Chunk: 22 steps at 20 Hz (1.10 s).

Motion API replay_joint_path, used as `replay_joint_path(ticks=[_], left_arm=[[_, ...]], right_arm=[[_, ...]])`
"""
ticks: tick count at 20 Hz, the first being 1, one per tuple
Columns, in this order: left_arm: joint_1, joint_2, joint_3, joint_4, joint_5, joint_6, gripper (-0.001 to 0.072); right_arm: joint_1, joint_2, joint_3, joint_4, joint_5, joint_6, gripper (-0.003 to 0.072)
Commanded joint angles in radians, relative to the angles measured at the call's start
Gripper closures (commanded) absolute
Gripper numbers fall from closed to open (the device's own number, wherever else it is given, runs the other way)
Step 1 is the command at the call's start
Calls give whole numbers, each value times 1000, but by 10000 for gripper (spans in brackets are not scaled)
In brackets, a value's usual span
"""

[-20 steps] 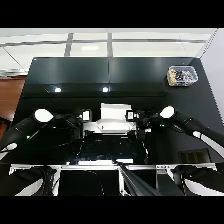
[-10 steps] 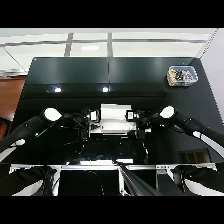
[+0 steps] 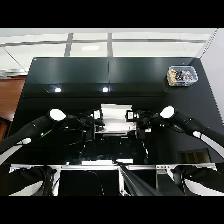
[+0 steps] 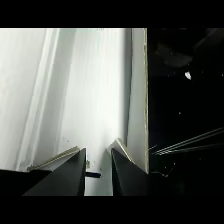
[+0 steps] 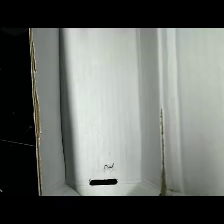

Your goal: Fold the box and place the chain.

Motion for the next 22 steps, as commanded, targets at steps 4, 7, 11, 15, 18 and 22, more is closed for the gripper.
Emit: replay_joint_path(ticks=[4,7,11,15,18,22], left_arm=[[-5,-16,1,-40,42,0,623],[-6,-16,1,-41,42,2,550],[-6,-15,1,-37,43,-1,501],[24,23,1,22,38,-64,680],[114,146,3,138,-6,-373,679],[265,343,3,388,-100,-655,680]], right_arm=[[1,0,0,2,0,2,503],[1,0,0,2,0,2,503],[1,0,0,2,0,2,503],[1,0,0,2,0,2,504],[1,0,0,2,0,2,504],[1,0,0,2,0,2,503]])
